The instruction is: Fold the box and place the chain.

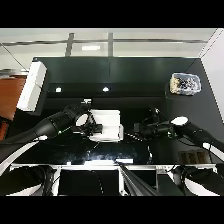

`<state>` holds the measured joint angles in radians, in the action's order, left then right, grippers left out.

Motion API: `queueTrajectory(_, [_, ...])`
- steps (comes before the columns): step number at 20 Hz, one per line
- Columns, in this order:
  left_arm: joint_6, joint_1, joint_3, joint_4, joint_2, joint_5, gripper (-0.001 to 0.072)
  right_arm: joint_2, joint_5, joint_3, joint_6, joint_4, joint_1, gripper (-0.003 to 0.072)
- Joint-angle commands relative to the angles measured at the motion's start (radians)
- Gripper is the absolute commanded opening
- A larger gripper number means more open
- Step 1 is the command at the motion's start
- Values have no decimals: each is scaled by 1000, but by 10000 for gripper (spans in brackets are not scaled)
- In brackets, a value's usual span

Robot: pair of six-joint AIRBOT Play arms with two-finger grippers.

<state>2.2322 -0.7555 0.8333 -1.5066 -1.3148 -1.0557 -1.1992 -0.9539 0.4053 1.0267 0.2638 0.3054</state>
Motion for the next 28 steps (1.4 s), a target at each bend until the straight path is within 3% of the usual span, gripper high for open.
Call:
queueTrajectory(1, [0, 0, 0, 0, 0, 1, 30, 0, -24, 48, -1, -18, 13, 592])
queueTrajectory(6, [-1, 0, 0, -4, 0, 0, 29, 0, 92, 106, 134, 55, 143, 590])
queueTrajectory(8, [-1, 0, 0, -4, 0, 0, 30, 0, 157, 132, 203, 96, 201, 468])
queueTrajectory(9, [-1, 0, 0, -4, 0, 0, 30, 0, 186, 139, 245, 101, 237, 468])
queueTrajectory(13, [-2, 0, 0, -5, 0, 2, 30, 0, 274, 188, 511, 360, 364, 469])
queueTrajectory(16, [-3, 0, 0, -4, 0, 8, 30, 0, 254, 256, 714, 610, 402, 468])
queueTrajectory(23, [-3, 0, 0, -4, 0, 8, 30, -1, 165, 354, 1013, 927, 470, 468])
queueTrajectory(28, [-3, 0, 0, -4, 0, 7, 30, -17, 48, 434, 1131, 1073, 520, 467])
